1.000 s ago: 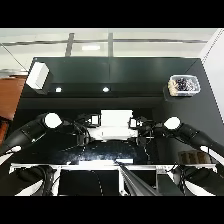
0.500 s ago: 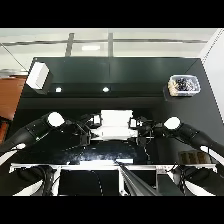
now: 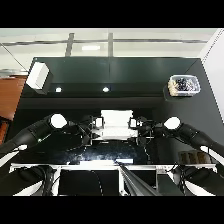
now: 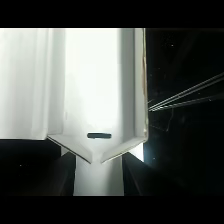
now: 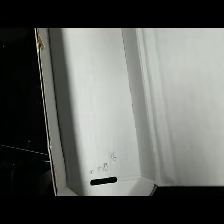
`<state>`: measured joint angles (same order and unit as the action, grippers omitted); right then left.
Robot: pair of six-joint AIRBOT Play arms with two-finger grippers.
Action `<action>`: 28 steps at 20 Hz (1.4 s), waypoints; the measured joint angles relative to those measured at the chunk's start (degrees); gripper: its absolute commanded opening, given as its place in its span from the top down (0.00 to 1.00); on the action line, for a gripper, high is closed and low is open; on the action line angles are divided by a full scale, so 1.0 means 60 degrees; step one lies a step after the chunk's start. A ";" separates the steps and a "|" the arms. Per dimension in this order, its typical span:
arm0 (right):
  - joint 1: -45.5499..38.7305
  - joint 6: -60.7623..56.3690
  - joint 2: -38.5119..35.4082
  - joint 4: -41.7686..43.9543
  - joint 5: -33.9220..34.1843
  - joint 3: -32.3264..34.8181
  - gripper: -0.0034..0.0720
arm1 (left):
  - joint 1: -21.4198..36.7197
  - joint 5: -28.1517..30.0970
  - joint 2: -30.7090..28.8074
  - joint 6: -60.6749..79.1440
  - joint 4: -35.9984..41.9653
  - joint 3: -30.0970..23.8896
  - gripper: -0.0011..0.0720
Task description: Fold the box and place the chain.
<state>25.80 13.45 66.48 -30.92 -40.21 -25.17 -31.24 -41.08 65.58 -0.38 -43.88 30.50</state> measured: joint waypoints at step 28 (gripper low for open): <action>0.0000 -0.0007 0.0000 0.0004 0.0007 0.0000 0.32 | -0.0277 0.0670 0.0510 0.0033 0.1479 0.0000 0.68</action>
<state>25.80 13.41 66.48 -30.89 -40.16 -25.17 -32.91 -37.06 68.64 -0.19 -35.00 30.50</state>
